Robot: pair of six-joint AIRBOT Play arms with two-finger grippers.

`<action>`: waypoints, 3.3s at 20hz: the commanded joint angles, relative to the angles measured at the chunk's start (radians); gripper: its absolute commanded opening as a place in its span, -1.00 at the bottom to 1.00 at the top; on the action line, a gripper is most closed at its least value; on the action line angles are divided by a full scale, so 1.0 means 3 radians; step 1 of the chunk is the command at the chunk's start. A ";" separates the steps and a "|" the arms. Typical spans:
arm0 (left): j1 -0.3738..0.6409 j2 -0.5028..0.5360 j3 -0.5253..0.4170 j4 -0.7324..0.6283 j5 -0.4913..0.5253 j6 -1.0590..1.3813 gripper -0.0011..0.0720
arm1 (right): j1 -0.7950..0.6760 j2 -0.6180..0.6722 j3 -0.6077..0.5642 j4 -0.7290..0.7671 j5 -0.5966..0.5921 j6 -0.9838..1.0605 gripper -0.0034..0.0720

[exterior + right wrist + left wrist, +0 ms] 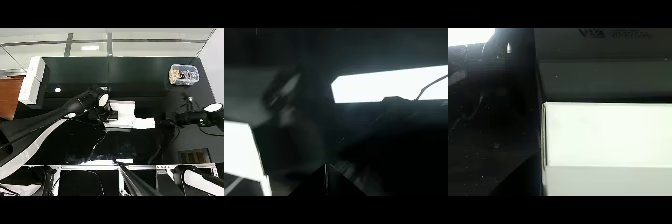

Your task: Fold the box and place the chain.

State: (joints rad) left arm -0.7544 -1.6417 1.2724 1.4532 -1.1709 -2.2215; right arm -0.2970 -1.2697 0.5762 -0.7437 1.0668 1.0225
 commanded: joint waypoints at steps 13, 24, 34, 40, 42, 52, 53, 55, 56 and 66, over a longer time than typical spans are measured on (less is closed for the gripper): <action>0.0001 -0.0001 0.0004 0.0000 -0.0013 -0.0001 -0.91 | 0.0867 -0.0322 0.0446 0.1071 0.0610 -0.0556 0.89; 0.0001 -0.0001 0.0004 0.0000 0.0000 -0.0001 -0.91 | 0.1522 -0.0322 0.0815 0.0563 0.0436 0.0217 0.35; 0.0001 -0.0010 0.0004 0.0000 0.0011 -0.0001 -0.91 | 0.2290 -0.0333 0.1249 -0.1034 0.0017 0.1774 0.06; 0.0003 -0.0031 0.0004 0.0003 -0.0014 0.0000 -0.91 | 0.2833 -0.0631 0.1681 -0.2126 0.0106 0.2878 0.06; 0.0003 -0.0032 0.0004 0.0005 0.0037 0.0000 -0.91 | 0.2956 -0.0696 0.1708 -0.2345 0.0081 0.3249 0.06; 0.0001 -0.0032 0.0004 0.0013 0.0052 0.0000 -0.91 | 0.3033 -0.0791 0.1712 -0.2183 0.0145 0.3563 -0.88; 0.0001 -0.0032 0.0004 0.0011 0.0052 0.0000 -0.91 | 0.3033 -0.0791 0.1712 -0.2171 0.0160 0.3563 -0.88; 0.0001 -0.0032 0.0004 0.0011 0.0051 -0.0001 -0.91 | 0.3033 -0.0791 0.1712 -0.2103 0.0158 0.3562 -0.78; 0.0001 -0.0032 0.0004 0.0011 0.0051 0.0000 -0.91 | 0.3033 -0.0791 0.1713 -0.2050 0.0145 0.3562 -0.33; 0.0001 -0.0032 0.0004 0.0011 0.0052 0.0000 -0.91 | 0.3033 -0.0834 0.1718 -0.2013 0.0164 0.3563 -0.88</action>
State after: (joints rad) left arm -0.7544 -1.6505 1.2728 1.4578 -1.1587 -2.2219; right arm 0.6121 -1.5204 1.0904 -1.3533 1.1099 2.0945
